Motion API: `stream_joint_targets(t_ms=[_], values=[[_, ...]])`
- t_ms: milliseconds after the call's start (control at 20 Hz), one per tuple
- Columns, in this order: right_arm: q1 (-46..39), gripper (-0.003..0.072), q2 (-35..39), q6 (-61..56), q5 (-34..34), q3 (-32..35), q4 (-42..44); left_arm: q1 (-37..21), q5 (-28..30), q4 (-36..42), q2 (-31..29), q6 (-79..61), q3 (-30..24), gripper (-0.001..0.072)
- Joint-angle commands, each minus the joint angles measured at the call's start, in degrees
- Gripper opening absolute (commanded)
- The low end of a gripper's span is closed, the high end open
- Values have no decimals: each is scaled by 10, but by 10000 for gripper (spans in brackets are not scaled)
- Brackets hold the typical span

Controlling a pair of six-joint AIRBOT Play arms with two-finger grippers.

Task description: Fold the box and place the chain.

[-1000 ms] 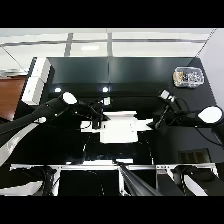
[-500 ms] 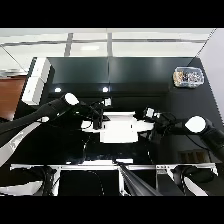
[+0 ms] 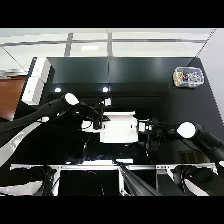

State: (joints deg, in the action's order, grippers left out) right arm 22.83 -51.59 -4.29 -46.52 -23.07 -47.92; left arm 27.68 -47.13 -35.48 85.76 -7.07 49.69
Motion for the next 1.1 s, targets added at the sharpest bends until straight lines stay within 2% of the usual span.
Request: stream_joint_targets(t_ms=[0, 450, 1050], values=[[31, 711, -25, 61, 23, 2, 23, 0, 0, 0, 0, 0, 0, 26], [52, 711, -58, 78, 106, 1, 27, 0, 0, 0, 0, 0, 0, 26], [49, 711, -58, 77, 107, -42, 35, 0, 0, 0, 0, 0, 0, 26]])
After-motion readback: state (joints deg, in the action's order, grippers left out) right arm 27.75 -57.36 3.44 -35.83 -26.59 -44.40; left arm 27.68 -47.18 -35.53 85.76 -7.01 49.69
